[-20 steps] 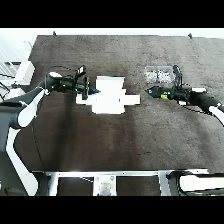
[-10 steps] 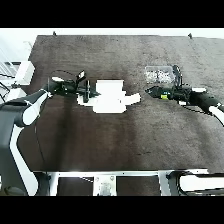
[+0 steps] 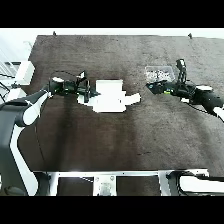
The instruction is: Fold the box and place the chain.
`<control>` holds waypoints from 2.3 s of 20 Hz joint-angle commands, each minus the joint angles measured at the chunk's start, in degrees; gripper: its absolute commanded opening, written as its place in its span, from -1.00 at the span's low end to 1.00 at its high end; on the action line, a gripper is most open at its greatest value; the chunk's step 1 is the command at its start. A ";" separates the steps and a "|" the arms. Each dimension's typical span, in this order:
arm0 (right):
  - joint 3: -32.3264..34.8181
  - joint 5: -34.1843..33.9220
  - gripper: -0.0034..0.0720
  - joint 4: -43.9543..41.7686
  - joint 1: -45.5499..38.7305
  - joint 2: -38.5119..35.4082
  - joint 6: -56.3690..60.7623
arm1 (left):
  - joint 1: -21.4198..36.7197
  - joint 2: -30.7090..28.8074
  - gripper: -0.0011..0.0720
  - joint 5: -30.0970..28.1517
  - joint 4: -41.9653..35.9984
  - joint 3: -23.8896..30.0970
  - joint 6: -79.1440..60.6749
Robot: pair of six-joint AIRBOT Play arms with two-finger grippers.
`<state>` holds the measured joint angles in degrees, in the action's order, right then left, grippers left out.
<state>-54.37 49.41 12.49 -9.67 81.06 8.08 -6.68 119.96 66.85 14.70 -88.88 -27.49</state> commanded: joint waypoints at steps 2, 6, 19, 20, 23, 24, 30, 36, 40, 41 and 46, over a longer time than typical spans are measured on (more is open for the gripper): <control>2.99 4.11 0.54 -1.27 1.77 -8.68 -14.69 | 0.07 0.04 -0.92 -0.37 -0.11 0.02 -0.02; 6.01 3.58 0.73 8.59 8.46 -9.44 -23.91 | 0.07 0.04 -0.92 -0.28 -0.13 0.02 -0.02; 7.17 -12.50 0.73 21.00 27.10 1.75 -26.82 | 0.07 0.04 -0.92 -0.26 -0.15 0.02 -0.02; 7.10 -13.25 0.73 21.05 27.69 2.25 -26.82 | 0.07 0.04 -0.92 -0.28 -0.15 0.02 -0.02; 6.03 -16.63 0.73 21.00 28.65 4.48 -26.80 | 0.07 0.04 -0.92 -0.26 -0.15 0.00 -0.02; 5.35 -17.07 0.73 20.94 28.65 5.35 -26.80 | 0.07 0.04 -0.92 -0.26 -0.15 0.02 -0.02; 0.20 -19.39 0.73 19.06 27.76 6.75 -25.20 | 0.07 0.04 -0.92 -0.26 -0.15 0.02 -0.02; -3.41 -19.34 0.73 17.66 25.53 5.53 -23.56 | 0.07 0.04 -0.92 -0.24 -0.17 0.02 -0.02; -7.10 -17.03 0.73 17.55 24.59 9.16 -23.56 | 0.07 0.04 -0.92 -0.22 -0.17 0.02 -0.02; -8.28 -15.56 0.73 17.64 24.17 10.05 -23.58 | 0.07 0.04 -0.92 -0.22 -0.17 0.02 0.00; -13.35 -4.98 0.73 17.81 20.50 13.53 -23.54 | 0.07 0.04 -0.92 -0.22 -0.17 0.02 -0.02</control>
<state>-64.84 37.21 30.26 12.71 92.49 -15.62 -6.63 119.96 66.59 14.50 -88.88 -27.49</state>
